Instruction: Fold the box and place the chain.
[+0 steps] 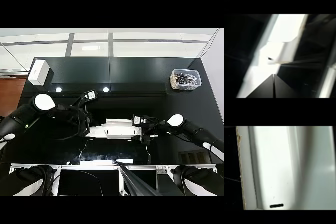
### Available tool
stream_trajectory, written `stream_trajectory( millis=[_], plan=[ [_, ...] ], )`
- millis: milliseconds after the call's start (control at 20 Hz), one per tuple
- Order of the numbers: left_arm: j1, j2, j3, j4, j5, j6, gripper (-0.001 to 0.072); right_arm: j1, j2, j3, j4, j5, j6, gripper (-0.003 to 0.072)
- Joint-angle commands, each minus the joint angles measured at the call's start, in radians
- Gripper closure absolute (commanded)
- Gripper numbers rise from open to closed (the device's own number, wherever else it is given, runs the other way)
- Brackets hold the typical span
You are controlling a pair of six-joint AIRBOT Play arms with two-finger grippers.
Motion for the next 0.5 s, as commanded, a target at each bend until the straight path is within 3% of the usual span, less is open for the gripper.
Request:
stream_trajectory(
  millis=[0, 250, 350, 450],
  plan=[
    [-0.037, 0.028, -0.037, -0.123, -0.089, -0.224, 0.0686, 0.0, 0.001, 0.0, 0.0, -0.002, 0.0, 0.0213],
    [-0.12, -0.027, -0.1, -0.443, 0.41, -0.185, 0.0685, 0.0, 0.001, 0.0, 0.001, -0.002, 0.0, 0.0213],
    [-0.119, -0.092, -0.099, -0.552, 0.511, -0.114, 0.0685, 0.0, 0.001, 0.0, 0.001, -0.002, 0.0, 0.0213],
    [-0.119, -0.169, -0.089, -0.554, 0.552, -0.039, 0.0687, 0.0, 0.001, 0.0, 0.001, -0.002, 0.0, 0.0213]
  ],
)
